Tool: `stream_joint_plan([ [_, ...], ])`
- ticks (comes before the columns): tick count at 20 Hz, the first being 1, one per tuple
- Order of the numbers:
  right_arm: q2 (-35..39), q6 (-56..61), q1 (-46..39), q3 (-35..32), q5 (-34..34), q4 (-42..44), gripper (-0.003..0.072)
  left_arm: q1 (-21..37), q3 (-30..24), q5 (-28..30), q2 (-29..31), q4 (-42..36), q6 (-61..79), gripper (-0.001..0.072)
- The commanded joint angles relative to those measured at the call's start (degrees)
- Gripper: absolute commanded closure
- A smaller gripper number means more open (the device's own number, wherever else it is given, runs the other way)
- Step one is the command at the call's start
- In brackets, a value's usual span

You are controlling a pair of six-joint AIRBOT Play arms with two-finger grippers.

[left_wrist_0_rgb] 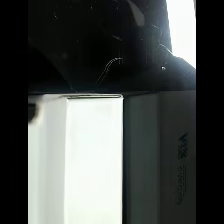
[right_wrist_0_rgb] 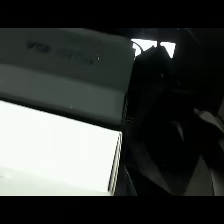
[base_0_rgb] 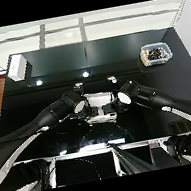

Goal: Fold the box and place the chain.

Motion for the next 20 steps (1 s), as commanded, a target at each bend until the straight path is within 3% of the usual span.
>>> stream_joint_plan([
  [1,-2.45,1.4,0.44,2.67,3.56,-0.9,0.0381,0.02,0.02,0.02,0.02,0.0,0.02,0.0685],
  [3,-4.17,2.47,0.9,3.8,4.66,-1.27,0.0381,0.02,0.02,0.0,0.02,0.0,0.02,0.0685],
  [4,-4.66,3.52,0.96,3.85,4.7,-1.31,0.0445,0.02,0.02,0.0,0.02,0.0,0.02,0.0685],
  [6,-4.96,5.57,0.94,3.85,4.74,-1.33,0.0462,0.02,0.02,-0.02,0.02,0.0,0.02,0.0685],
  [8,-4.98,6.38,0.94,3.85,4.59,-1.36,0.0562,0.02,0.02,-0.02,0.02,0.0,0.02,0.0685],
  [9,-4.98,7.37,0.94,3.85,4.59,-1.6,0.0574,0.02,0.02,0.0,0.02,0.0,0.02,0.0685],
  [10,-4.98,7.39,0.94,3.85,4.48,-1.77,0.0679,0.02,0.02,0.02,0.02,0.0,0.02,0.0685],
  [14,-4.98,7.37,0.94,3.96,4.44,-1.75,0.0675,0.02,0.02,0.28,0.02,0.0,0.02,0.0685],
  [15,-4.96,7.37,0.94,3.96,4.39,-1.75,0.0607,0.02,0.02,0.28,0.02,0.0,0.02,0.0685],
  [16,-4.96,7.37,0.94,3.96,4.26,-1.75,0.0419,0.02,0.02,0.33,0.02,0.02,0.02,0.0685],
  [17,-4.96,7.34,0.94,4.09,4.35,-1.81,0.0421,0.02,0.02,0.52,0.02,0.0,0.02,0.0685],
  [18,-4.96,7.34,0.94,4.22,4.46,-1.77,0.0497,0.02,0.02,0.68,0.02,0.0,0.02,0.0685],
  [19,-4.96,7.34,0.94,4.46,4.42,-1.77,0.0637,0.02,0.02,0.81,0.02,0.0,0.0,0.0685],
  [20,-4.96,7.39,0.94,4.74,4.15,-1.66,0.0677,0.02,0.02,0.96,0.02,0.0,0.0,0.0685],
])
